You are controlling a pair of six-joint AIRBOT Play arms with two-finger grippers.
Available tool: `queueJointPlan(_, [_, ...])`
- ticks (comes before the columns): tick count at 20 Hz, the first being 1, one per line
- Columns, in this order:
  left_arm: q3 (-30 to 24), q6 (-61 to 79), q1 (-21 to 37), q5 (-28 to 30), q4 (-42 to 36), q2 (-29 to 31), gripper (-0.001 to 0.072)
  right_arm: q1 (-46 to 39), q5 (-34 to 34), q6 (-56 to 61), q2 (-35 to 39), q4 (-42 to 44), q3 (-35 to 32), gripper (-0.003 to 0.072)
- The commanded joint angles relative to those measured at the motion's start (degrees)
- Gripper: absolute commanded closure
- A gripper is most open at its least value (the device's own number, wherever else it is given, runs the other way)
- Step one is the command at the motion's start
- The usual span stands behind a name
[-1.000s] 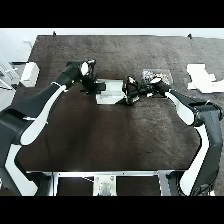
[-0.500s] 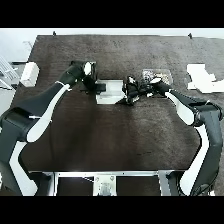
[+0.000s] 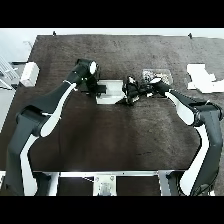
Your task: Fold the box and place the chain.
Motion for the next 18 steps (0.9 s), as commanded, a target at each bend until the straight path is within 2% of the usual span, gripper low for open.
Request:
queueJointPlan(1, [0.9, -0.7, 0.0, -1.3, 0.5, -0.9, 0.0413, 0.0, 0.0, 0.0, 0.0, 0.0, 0.0, 0.0171])
queueJointPlan(2, [1.1, -0.8, 0.0, -1.4, 0.4, -1.4, 0.0436, 0.0, 0.0, 0.0, 0.0, 0.0, 0.0, 0.0171])
queueJointPlan(3, [1.1, -0.8, 0.0, -1.4, 0.0, -1.7, 0.0610, 0.0, 0.0, 0.0, 0.0, 0.0, 0.0, 0.0171])
queueJointPlan(4, [1.1, -0.8, 0.0, -1.4, 0.0, -2.0, 0.0677, 0.0, 0.0, 0.0, 0.0, 0.0, 0.0, 0.0170])
queueJointPlan(11, [1.2, -0.6, 0.0, -1.3, -0.4, -2.3, 0.0677, 0.0, 0.0, 0.0, 0.0, 0.0, 0.0, 0.0171])
queueJointPlan(12, [1.2, -0.6, 0.0, -1.4, -0.5, -2.3, 0.0605, 0.0, 0.0, 0.0, 0.0, 0.0, 0.0, 0.0171])
queueJointPlan(13, [1.2, -0.6, 0.0, -1.6, -0.6, -2.2, 0.0352, 0.0, 0.0, 0.0, 0.0, 0.0, 0.0, 0.0171])
queueJointPlan(14, [1.2, -0.2, 0.0, -1.8, -0.7, -2.1, 0.0293, 0.0, 0.0, 0.0, 0.0, 0.0, 0.0, 0.0171])
queueJointPlan(18, [2.5, 0.3, 0.1, -3.7, -0.8, -1.5, 0.0293, 0.0, 0.0, 0.0, 0.0, 0.0, 0.0, 0.0171])
